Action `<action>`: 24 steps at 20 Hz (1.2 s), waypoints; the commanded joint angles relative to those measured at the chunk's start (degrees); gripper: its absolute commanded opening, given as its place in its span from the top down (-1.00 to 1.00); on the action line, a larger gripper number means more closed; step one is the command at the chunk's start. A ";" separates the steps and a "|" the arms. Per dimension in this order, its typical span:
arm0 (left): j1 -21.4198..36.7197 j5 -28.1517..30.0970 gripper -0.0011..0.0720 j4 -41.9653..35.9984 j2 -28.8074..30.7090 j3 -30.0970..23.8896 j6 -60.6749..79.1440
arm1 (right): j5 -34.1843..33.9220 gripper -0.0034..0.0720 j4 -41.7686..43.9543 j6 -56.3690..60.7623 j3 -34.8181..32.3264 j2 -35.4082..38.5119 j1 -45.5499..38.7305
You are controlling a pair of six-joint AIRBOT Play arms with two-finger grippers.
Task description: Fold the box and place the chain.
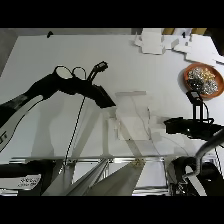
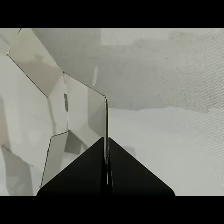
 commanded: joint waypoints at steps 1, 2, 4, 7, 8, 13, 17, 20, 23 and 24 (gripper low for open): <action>-0.35 -2.82 -0.80 -7.08 -7.76 3.52 8.13 | 0.04 0.86 0.20 -0.15 -0.04 0.04 0.07; -0.35 -2.36 -0.80 -7.56 -9.05 3.82 9.81 | 0.04 0.86 0.17 -0.15 -0.04 0.02 0.07; -0.35 -2.25 -0.80 -10.08 -10.51 3.87 12.98 | -0.15 0.86 0.15 -0.15 -0.04 0.04 0.07; -1.86 -4.28 -0.79 -12.92 -12.26 3.89 16.87 | -0.11 0.86 0.17 -0.15 -0.04 0.04 0.07; -2.49 -4.70 -0.79 -13.05 -12.94 3.89 17.77 | -0.11 0.86 0.17 -0.13 -0.04 0.04 0.07; -4.28 -10.86 -0.64 -13.35 -13.99 3.89 19.41 | -0.13 0.86 -0.02 -0.15 -0.04 0.04 0.07; -4.02 -9.86 0.46 -12.72 -13.77 3.89 21.92 | -0.11 0.86 -0.02 -0.15 -0.04 0.04 0.07; -4.04 -8.63 0.96 -8.81 -12.87 3.89 27.71 | -0.13 0.86 0.04 -0.15 -0.02 0.04 0.07; -4.04 -4.96 0.96 -2.91 -10.12 3.91 28.30 | -0.17 0.56 0.17 -0.15 0.00 0.11 0.07; -4.04 -4.48 0.96 -1.68 -8.79 3.91 28.17 | -0.13 0.40 0.22 -0.15 0.15 0.11 0.07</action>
